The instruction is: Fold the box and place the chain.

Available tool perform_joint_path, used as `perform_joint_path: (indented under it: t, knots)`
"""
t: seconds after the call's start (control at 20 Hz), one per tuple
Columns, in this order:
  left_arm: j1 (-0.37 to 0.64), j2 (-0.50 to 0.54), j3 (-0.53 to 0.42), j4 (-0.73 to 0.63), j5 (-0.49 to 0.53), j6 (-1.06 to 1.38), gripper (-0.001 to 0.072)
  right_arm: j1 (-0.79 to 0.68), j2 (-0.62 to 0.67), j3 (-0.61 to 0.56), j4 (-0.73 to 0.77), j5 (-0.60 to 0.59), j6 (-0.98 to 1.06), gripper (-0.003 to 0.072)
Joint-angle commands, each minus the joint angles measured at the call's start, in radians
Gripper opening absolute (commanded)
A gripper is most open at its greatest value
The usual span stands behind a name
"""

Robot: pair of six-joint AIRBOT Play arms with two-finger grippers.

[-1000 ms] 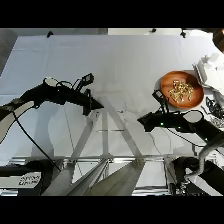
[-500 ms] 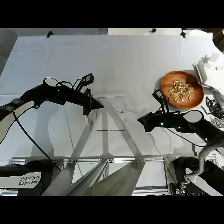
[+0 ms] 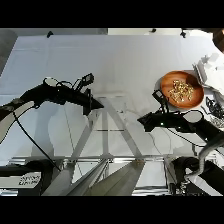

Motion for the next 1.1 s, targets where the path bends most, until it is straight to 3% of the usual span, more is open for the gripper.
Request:
perform_joint_path:
  t: [0.0,0.35,0.4,0.45,0.5,0.75,1.05]
  knots:
    - [0.0,0.0,0.0,0.0,-0.003,0.0,0.0011,0.0,-0.001,0.0,0.0,0.001,0.0,0.0015]
    - [0.0,0.0,0.0,0.0,-0.002,0.0,0.001,0.0,-0.001,0.0,0.001,0.0,0.0,0.0021]
    - [0.0,0.0,0.0,0.0,-0.002,0.0,0.001,0.0,-0.001,0.0,0.001,0.0,0.001,0.0094]
    - [0.0,0.0,0.0,0.0,-0.003,0.0,0.0008,0.0,0.0,0.0,0.001,0.002,0.008,0.0259]
    - [0.0,0.001,0.0,0.0,-0.003,0.0,0.0006,0.0,0.0,0.0,0.001,0.003,0.009,0.0346]
    - [0.027,0.071,0.0,0.015,-0.019,0.001,0.0008,0.0,0.02,0.001,0.019,0.022,0.064,0.034]
    - [0.192,0.327,0.0,0.212,-0.222,-0.001,0.0003,0.0,0.155,0.002,0.088,0.11,0.065,0.0288]
